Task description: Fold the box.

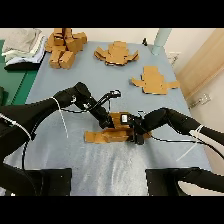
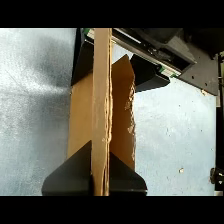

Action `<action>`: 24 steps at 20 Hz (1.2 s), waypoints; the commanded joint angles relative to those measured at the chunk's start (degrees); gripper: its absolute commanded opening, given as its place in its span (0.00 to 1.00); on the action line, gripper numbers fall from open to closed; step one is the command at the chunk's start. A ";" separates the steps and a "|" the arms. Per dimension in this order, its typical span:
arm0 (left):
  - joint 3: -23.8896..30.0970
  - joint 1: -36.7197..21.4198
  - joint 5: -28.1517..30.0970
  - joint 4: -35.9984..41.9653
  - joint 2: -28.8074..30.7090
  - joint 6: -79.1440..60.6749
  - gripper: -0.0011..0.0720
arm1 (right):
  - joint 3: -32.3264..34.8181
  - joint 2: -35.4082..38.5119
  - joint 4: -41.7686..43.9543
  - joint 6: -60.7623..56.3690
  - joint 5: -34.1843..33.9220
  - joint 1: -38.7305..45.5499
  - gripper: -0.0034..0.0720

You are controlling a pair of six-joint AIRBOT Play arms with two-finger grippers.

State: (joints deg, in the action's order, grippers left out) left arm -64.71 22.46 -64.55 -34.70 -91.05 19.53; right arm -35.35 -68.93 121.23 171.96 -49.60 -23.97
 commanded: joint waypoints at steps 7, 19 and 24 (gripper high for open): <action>0.00 -0.02 0.02 -0.02 -0.02 -0.02 0.03 | 0.07 -0.04 0.02 -0.02 -0.39 -0.09 0.71; 0.00 -0.02 0.02 1.46 -0.02 -0.02 0.03 | 0.07 -0.04 0.02 -0.02 -0.39 -0.09 0.71; 0.00 -0.04 1.16 1.49 -0.02 0.00 0.03 | 0.07 -0.04 0.02 -0.02 -0.39 -0.09 0.71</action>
